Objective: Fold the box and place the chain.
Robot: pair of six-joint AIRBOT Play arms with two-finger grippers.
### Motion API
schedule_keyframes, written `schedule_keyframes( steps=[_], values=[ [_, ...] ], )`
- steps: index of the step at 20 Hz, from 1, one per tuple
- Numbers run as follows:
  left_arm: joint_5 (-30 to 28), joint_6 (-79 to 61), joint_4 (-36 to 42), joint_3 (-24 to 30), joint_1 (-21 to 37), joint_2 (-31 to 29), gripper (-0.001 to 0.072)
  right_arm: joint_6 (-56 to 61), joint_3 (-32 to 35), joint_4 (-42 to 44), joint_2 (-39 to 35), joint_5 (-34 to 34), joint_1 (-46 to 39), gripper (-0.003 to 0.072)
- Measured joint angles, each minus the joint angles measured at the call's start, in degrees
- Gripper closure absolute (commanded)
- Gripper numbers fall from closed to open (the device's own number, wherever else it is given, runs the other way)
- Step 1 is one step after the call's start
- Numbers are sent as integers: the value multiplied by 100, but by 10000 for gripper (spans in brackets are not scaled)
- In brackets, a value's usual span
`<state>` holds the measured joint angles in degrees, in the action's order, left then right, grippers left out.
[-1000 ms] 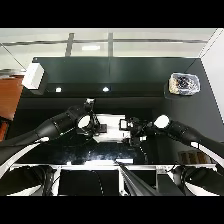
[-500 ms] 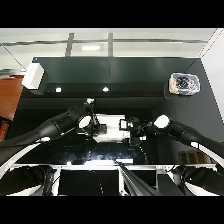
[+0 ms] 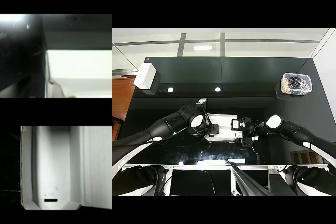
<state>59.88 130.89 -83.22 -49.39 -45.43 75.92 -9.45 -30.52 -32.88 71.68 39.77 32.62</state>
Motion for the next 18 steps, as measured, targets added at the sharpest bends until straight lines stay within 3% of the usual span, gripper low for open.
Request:
schedule_keyframes(
  steps=[4,9,18],
  values=[
    [251,-2,-166,-136,2,-7,179,-2,0,0,0,2,0,486],
    [286,0,-264,-166,2,13,358,-2,0,0,0,0,0,486],
    [107,4,-232,-166,0,129,358,-4,0,0,0,2,0,486]
  ],
)
